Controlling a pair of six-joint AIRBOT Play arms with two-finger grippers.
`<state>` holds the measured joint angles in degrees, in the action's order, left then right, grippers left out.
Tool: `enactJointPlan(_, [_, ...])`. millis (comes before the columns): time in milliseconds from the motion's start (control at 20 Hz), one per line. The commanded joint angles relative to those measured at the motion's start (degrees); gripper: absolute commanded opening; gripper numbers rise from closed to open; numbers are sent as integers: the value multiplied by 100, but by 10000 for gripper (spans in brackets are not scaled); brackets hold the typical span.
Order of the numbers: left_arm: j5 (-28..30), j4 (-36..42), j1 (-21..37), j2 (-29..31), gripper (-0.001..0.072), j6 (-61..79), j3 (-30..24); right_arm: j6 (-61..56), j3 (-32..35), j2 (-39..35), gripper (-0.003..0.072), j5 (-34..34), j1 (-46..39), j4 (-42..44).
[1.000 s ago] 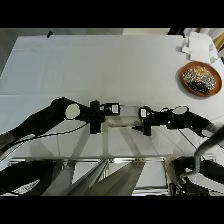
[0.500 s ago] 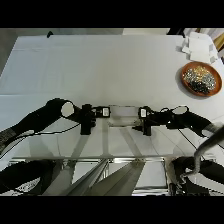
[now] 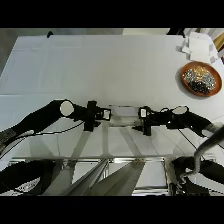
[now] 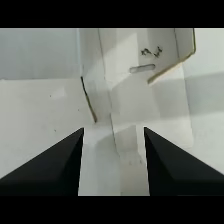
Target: Fold the box and place the chain.
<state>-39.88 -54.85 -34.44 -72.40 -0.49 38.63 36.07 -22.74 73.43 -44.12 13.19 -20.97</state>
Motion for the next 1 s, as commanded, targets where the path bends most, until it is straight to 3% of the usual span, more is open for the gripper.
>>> enactJointPlan(0, [22, 195, -9, -26, 411, 352, -4, -2, 0, 2, 414, 0, 2, 0])
enactJointPlan(200, [-225, 236, -140, -170, 369, 538, -4, -2, 0, 2, 414, -2, 2, 2])
enactJointPlan(500, [-66, 474, -308, -205, 315, 804, -4, -2, 0, 2, 414, 0, 2, 0])
enactJointPlan(650, [-83, 610, -317, -205, 130, 800, -4, -2, 0, 2, 414, 0, 2, 2])
enactJointPlan(950, [197, 1049, -426, -205, 127, 802, -4, -2, 2, 2, 414, 0, 2, 0])
